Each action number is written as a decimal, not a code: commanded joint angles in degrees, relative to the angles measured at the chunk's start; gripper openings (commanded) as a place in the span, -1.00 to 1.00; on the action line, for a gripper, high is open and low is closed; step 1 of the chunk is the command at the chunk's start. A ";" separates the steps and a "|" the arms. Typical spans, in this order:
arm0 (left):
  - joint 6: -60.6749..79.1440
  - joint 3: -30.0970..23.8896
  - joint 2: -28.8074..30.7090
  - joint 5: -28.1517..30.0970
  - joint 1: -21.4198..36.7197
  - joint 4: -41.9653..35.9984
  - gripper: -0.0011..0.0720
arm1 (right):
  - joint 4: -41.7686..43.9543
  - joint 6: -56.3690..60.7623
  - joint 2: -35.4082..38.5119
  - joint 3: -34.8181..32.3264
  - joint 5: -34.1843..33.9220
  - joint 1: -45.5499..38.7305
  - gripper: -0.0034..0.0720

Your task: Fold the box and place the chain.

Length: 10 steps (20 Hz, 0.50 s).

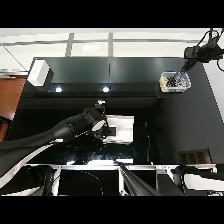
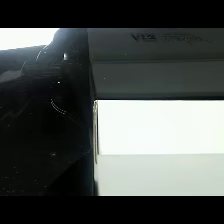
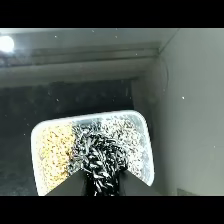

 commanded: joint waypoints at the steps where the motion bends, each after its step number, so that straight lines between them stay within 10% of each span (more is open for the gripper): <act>1: 0.02 -0.02 -0.02 0.02 0.02 -0.17 -0.88 | 1.49 -0.63 -1.33 0.00 0.50 -0.42 -0.89; 10: 0.02 -0.02 -0.02 0.00 0.02 -0.17 -0.88 | 4.17 2.05 -16.72 0.00 -0.09 -0.52 -0.89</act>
